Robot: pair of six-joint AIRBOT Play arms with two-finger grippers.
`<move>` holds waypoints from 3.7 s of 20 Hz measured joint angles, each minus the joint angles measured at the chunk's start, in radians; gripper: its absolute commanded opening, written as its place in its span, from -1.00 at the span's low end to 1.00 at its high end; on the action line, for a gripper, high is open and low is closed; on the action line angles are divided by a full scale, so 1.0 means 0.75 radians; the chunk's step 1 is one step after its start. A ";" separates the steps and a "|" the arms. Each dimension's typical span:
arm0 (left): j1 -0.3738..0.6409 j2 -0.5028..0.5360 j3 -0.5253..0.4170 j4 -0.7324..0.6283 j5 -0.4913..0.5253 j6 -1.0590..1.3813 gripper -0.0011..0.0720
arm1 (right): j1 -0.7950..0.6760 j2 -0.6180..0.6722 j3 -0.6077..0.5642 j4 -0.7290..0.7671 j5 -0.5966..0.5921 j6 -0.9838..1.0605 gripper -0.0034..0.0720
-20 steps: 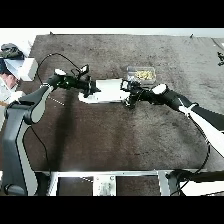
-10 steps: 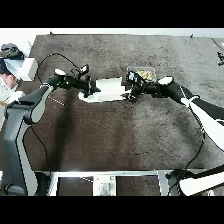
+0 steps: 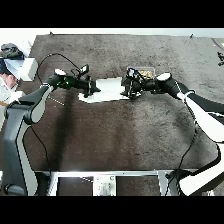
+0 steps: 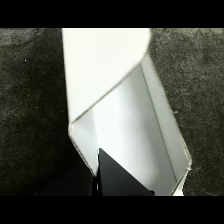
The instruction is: Fold the box and place the chain.
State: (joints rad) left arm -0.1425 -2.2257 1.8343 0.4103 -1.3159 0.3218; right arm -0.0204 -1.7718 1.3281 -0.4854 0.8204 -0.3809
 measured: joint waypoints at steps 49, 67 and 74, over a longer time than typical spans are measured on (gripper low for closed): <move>-0.001 0.000 0.000 0.000 -0.002 0.001 -0.94 | -0.028 -0.476 0.539 -0.129 0.568 0.194 0.64; -0.001 0.000 0.000 0.000 -0.002 0.001 -0.94 | -0.018 -0.490 0.564 -0.203 0.565 0.192 0.13; -0.001 0.000 0.000 0.001 -0.002 0.001 -0.94 | -0.017 -0.490 0.564 -0.220 0.554 0.190 0.15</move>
State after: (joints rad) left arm -0.1429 -2.2257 1.8343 0.4107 -1.3170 0.3222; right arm -0.0330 -2.1395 1.7508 -0.6502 1.2362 -0.2386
